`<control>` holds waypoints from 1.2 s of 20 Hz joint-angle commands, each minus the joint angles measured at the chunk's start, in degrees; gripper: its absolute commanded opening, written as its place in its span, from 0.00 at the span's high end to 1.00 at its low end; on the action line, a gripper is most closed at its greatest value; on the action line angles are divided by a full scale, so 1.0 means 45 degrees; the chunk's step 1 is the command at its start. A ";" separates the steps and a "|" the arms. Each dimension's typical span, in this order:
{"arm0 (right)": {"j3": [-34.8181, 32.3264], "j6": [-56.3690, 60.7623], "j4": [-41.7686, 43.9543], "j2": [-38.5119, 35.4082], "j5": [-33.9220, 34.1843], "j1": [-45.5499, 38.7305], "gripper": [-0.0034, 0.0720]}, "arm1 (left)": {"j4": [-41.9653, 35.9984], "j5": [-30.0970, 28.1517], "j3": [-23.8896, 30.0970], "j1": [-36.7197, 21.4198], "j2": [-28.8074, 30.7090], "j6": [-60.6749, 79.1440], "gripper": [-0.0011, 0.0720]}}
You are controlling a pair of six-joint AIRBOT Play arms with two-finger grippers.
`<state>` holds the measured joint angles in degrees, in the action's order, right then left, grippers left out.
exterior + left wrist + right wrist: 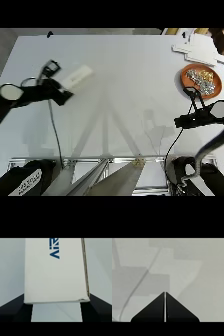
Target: Fold the box and place the chain.
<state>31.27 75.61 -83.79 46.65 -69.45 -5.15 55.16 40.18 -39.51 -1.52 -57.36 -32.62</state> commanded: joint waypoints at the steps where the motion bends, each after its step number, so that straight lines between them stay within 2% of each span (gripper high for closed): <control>1: -0.0005 0.0005 0.0000 -0.0010 -0.0005 -0.0010 0.93 | 0.3084 -0.0772 -0.0005 -0.3298 0.1112 -0.5119 0.59; 4: -0.0005 0.0005 0.0000 -0.0010 -0.0005 -0.0010 0.93 | 0.4498 -0.0782 -0.0005 -0.5192 0.0646 -0.7053 0.58; 6: -0.0005 0.0005 0.0000 -0.0010 -0.0005 -0.0010 0.93 | 0.4561 -0.0690 -0.0005 -0.6037 0.0243 -0.7645 0.58; 8: -0.0005 0.0005 0.0000 -0.0010 0.0000 -0.0010 0.93 | 0.4619 -0.0107 -0.0005 -0.6538 -0.0272 -0.7762 0.61; 11: -0.0005 0.0005 0.0000 -0.0010 -0.0005 -0.0010 0.93 | 0.4974 0.0967 -0.0005 -0.6649 -0.1117 -0.7762 0.60; 12: -0.0005 0.0005 0.0000 -0.0010 -0.0005 -0.0010 0.93 | 0.5100 0.1287 -0.0005 -0.6645 -0.1379 -0.7762 0.52; 13: -0.0005 0.0005 0.0000 -0.0010 0.0000 -0.0010 0.93 | 0.5100 0.1472 -0.0005 -0.6645 -0.1574 -0.7762 0.27; 14: -0.0005 0.0005 0.0000 -0.0010 0.0000 -0.0010 0.93 | 0.5100 0.1564 -0.0005 -0.6645 -0.1700 -0.7762 0.07; 15: -0.0005 0.0005 0.0000 -0.0010 -0.0005 -0.0010 0.93 | 0.5100 0.1598 -0.0005 -0.6645 -0.1744 -0.7757 0.03; 19: -0.0005 0.0005 0.0000 -0.0010 -0.0005 -0.0010 0.93 | 0.5095 0.1647 -0.0005 -0.6625 -0.1700 -0.7766 0.03; 24: -0.0005 0.0005 0.0000 -0.0010 -0.0005 -0.0010 0.93 | 0.5042 0.1656 -0.0005 -0.6620 -0.0267 -0.7990 0.03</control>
<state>31.24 75.64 -83.79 46.65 -69.45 -5.15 77.93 47.57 -39.51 -31.27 -61.76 -67.61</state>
